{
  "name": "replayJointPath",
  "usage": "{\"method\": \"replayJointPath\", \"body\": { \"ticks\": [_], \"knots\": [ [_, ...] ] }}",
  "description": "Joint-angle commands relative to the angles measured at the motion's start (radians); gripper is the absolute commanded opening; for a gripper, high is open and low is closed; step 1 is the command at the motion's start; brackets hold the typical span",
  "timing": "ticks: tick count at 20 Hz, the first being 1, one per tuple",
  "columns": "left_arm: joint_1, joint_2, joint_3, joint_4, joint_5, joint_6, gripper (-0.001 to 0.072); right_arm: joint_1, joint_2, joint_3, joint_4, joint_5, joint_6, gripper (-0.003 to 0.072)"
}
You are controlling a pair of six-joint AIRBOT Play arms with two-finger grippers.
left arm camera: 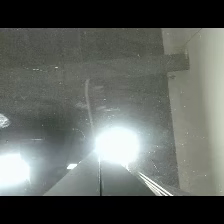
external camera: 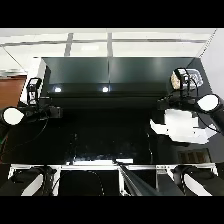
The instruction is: Fold the box and place the chain.
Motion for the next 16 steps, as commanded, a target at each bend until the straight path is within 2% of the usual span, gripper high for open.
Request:
{"method": "replayJointPath", "body": {
  "ticks": [1,10,13,16],
  "knots": [
    [0.0,0.001,0.0,0.0,0.0,0.0,0.0031,0.001,0.0,0.0,0.0,0.0,0.0,0.0023],
    [0.0,0.001,0.0,0.001,0.002,0.001,0.0031,0.001,0.0,0.0,0.0,0.0,0.0,0.0023],
    [0.0,-0.003,0.0,-0.008,0.035,0.0,0.0031,0.001,0.0,0.0,0.006,0.0,0.001,0.0023],
    [-0.001,-0.004,0.0,-0.008,0.069,-0.002,0.0031,0.002,0.0,0.0,0.09,-0.02,0.001,0.0023]
  ]
}}
